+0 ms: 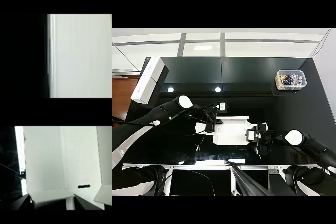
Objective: Fold the box and place the chain.
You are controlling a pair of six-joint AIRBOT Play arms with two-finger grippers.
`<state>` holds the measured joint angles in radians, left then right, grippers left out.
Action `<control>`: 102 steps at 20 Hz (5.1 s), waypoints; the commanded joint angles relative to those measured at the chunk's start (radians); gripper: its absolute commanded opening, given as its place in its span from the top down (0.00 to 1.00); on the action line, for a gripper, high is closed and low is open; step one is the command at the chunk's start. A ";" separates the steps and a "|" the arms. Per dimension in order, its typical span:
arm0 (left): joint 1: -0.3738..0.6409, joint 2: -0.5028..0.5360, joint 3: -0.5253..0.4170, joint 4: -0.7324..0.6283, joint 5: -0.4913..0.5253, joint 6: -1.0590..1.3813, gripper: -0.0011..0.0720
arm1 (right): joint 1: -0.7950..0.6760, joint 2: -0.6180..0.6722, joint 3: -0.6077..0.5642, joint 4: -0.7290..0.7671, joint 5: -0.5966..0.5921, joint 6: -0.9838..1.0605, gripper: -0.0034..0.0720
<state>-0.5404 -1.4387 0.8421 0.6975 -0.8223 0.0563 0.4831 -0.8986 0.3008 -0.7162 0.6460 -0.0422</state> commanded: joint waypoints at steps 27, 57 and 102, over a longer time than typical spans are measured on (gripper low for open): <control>-0.001 0.000 0.000 0.000 -0.021 0.000 0.94 | -0.084 -0.004 0.135 0.077 -0.004 0.047 0.12; 0.000 0.000 0.000 0.000 -0.021 -0.008 0.94 | -0.134 -0.275 0.167 0.182 0.159 -0.229 0.12; -0.001 0.329 0.000 0.577 -0.403 -1.043 0.95 | -0.095 -0.291 0.167 0.134 0.112 -0.198 0.38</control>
<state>-0.5411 -1.1511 0.8417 1.1545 -1.0645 -0.6594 0.3878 -1.1892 0.4679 -0.5797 0.7555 -0.2394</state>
